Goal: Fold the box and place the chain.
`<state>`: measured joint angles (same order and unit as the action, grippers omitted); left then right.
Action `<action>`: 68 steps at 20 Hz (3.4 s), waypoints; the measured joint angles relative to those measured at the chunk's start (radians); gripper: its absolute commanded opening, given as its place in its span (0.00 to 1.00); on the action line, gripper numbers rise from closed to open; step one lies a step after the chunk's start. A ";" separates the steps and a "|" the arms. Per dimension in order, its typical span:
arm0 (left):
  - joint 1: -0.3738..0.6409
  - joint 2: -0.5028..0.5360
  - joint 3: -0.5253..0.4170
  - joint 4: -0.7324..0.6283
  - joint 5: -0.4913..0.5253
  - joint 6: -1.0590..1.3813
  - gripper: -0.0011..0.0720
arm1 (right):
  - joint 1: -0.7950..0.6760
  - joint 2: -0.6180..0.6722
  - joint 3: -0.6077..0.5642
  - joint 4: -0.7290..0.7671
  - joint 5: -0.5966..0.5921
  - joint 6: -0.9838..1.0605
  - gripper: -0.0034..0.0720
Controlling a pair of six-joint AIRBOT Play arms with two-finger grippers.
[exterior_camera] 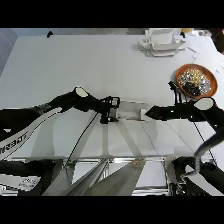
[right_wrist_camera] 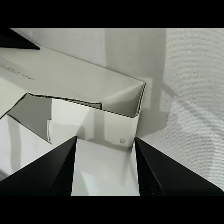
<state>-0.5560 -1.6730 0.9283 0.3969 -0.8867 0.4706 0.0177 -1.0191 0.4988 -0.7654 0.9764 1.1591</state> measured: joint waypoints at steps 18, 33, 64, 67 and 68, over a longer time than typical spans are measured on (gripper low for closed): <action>0.000 0.000 0.000 0.000 0.000 0.000 0.30 | 0.455 -0.095 0.201 -0.594 -0.075 0.887 0.58; 0.000 0.000 0.000 0.000 0.000 0.000 0.30 | 0.613 -0.301 0.377 -0.812 0.070 1.090 0.58; 0.000 0.000 0.000 0.000 0.000 0.000 0.30 | 0.554 -0.362 0.378 -0.836 0.102 1.095 0.33; 0.000 0.000 0.000 0.000 0.000 0.001 0.30 | 0.546 -0.361 0.360 -0.788 0.078 1.096 0.16; 0.000 0.000 0.000 0.000 0.000 0.000 0.30 | 0.544 -0.361 0.350 -0.774 0.070 1.096 0.06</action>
<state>-0.5556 -1.6730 0.9283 0.3973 -0.8867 0.4709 0.5621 -1.3800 0.8486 -1.5394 1.0466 2.2547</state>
